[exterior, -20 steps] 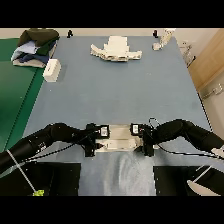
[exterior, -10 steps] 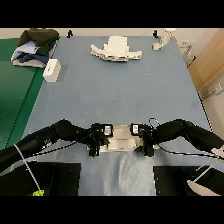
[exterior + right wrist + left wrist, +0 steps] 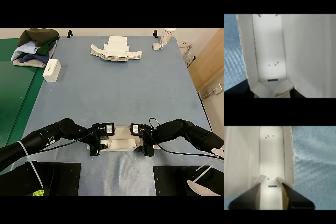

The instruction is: Fold the box.

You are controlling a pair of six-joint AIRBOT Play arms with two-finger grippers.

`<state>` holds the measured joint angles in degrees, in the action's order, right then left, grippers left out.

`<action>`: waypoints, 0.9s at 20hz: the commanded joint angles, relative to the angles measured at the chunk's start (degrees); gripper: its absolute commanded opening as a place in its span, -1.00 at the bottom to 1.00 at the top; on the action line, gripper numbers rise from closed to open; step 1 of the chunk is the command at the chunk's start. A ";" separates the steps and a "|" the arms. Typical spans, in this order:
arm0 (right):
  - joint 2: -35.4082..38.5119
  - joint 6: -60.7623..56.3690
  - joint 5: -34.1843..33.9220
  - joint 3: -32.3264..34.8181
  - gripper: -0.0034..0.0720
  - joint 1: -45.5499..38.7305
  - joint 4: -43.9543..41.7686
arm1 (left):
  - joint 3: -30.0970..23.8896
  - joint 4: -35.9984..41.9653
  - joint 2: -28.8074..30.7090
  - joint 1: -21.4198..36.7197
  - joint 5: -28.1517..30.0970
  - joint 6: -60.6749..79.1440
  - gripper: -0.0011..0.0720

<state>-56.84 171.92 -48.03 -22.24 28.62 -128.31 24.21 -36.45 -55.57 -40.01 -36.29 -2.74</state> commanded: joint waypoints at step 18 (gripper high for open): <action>0.00 0.02 0.02 0.00 0.44 0.00 -0.02 | -1.57 -28.94 22.69 24.20 -24.96 -92.41 -0.94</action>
<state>-56.84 171.94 -48.03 -22.24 28.62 -128.31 25.10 -71.40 -32.45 -21.30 -58.08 -91.57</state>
